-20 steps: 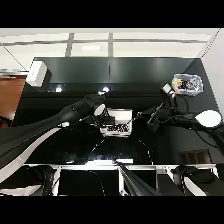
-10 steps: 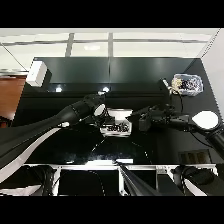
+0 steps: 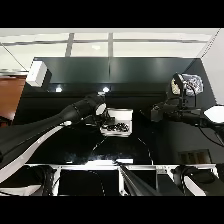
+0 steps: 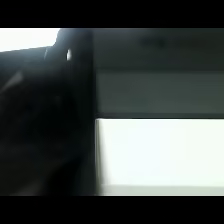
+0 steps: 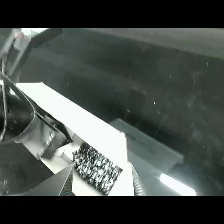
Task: Fold the box and place the chain.
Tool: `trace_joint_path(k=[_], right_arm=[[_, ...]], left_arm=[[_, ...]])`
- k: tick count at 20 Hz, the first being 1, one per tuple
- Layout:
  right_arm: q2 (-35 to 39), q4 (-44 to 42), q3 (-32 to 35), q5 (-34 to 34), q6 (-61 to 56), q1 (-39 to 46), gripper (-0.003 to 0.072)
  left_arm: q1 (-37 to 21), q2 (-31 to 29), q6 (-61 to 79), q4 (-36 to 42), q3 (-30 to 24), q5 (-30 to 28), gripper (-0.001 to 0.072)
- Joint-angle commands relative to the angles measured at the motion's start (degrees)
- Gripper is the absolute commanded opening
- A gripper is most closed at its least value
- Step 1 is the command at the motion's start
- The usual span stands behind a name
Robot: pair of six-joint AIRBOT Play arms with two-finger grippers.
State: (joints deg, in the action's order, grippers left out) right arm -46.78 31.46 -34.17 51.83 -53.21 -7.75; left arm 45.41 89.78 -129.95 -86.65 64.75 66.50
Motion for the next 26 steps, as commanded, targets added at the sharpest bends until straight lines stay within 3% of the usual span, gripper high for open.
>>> trace_joint_path(k=[1,3,7,10,12,14,15,17,18,19,20,24,26], right_arm=[[0.0,0.8,-0.1,2.1,-0.2,1.3,0.0432],[0.0,1.0,-0.1,1.7,-0.2,1.3,0.0431],[0.0,3.2,-0.1,1.7,-0.2,1.5,0.0432],[0.0,3.5,-0.1,1.1,-0.1,1.6,0.0432],[0.0,5.1,-0.1,0.4,-0.1,1.6,0.0432],[0.0,6.9,-0.1,-0.3,-0.1,1.6,0.0432],[0.0,7.4,-0.1,-1.0,-0.1,1.6,0.0432],[0.0,7.8,-0.1,-2.4,-0.1,1.6,0.0432],[0.0,8.0,-0.1,-3.1,-0.1,1.6,0.0432],[0.0,8.0,-0.1,-3.2,-0.1,1.6,0.0431],[0.0,8.2,-0.1,-3.3,-0.1,1.6,0.0432],[0.0,8.2,0.0,-3.0,-0.1,1.6,0.0432],[0.0,8.2,0.0,-3.0,-0.1,1.6,0.0432]], left_arm=[[0.0,-0.4,-0.5,0.2,3.2,2.4,0.0610],[0.1,-2.5,4.7,-0.6,5.0,4.2,0.0617],[0.0,-12.7,15.4,-5.1,4.2,7.5,0.0617],[-2.6,-21.8,19.5,-8.7,-2.1,7.8,0.0617],[-8.4,-27.9,19.7,-7.2,-10.2,4.4,0.0617],[-16.9,-33.5,24.9,3.5,-20.0,-7.1,0.0617],[-21.1,-35.1,38.1,16.5,-24.9,-13.9,0.0617],[-25.5,-34.5,75.8,41.9,-30.9,-15.3,0.0617],[-25.3,-33.7,90.8,46.1,-32.4,-14.1,0.0618],[-24.2,-33.0,101.1,46.9,-33.1,-14.0,0.0638],[-22.8,-32.3,109.8,46.6,-33.2,-14.4,0.0711],[-18.3,-28.8,124.6,46.5,-33.0,-24.7,0.0708],[-17.9,-25.6,127.1,46.5,-32.0,-25.9,0.0708]])
